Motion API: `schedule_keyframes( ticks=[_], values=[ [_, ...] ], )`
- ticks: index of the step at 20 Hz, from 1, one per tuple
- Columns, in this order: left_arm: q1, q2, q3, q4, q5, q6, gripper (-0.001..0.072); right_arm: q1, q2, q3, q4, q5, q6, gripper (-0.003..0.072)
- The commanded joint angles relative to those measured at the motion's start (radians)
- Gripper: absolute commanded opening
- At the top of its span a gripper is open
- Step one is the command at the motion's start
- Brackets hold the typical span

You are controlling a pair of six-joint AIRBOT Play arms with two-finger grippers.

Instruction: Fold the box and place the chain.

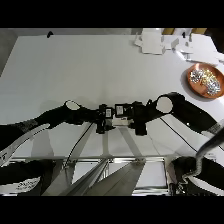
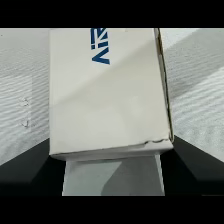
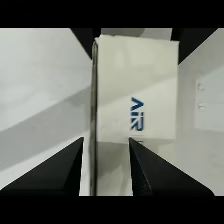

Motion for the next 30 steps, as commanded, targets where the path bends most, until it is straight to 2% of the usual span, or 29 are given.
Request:
schedule_keyframes(
  ticks=[1, 2, 3, 9, 14, 22, 26, 30],
  values=[
    [0.0, 0.001, 0.0, -0.002, 0.002, -0.002, 0.0133, 0.003, 0.028, -0.002, 0.03, -0.003, 0.004, 0.0248],
    [0.0, 0.001, 0.0, -0.002, 0.002, -0.002, 0.0133, 0.001, 0.031, -0.002, 0.03, -0.003, 0.006, 0.0074],
    [0.0, 0.001, 0.0, -0.002, 0.002, -0.002, 0.0133, 0.0, 0.03, -0.002, 0.034, -0.004, 0.007, 0.002],
    [0.0, 0.001, 0.0, -0.002, 0.002, -0.002, 0.0133, -0.001, -0.004, -0.003, 0.01, -0.045, 0.058, 0.002],
    [0.0, 0.001, 0.0, -0.002, 0.002, -0.002, 0.0133, 0.0, -0.049, -0.011, 0.006, 0.003, 0.057, 0.002],
    [0.0, 0.001, 0.0, -0.002, 0.002, -0.002, 0.0133, 0.0, -0.049, -0.053, 0.006, -0.079, 0.055, 0.002],
    [0.0, 0.001, 0.0, -0.002, 0.002, -0.002, 0.0133, 0.0, 0.025, -0.012, -0.021, -0.078, 0.124, 0.002],
    [0.0, 0.001, 0.0, -0.002, 0.002, -0.002, 0.0133, -0.078, 0.149, 0.043, -0.167, -0.06, 0.312, 0.002]
  ],
)
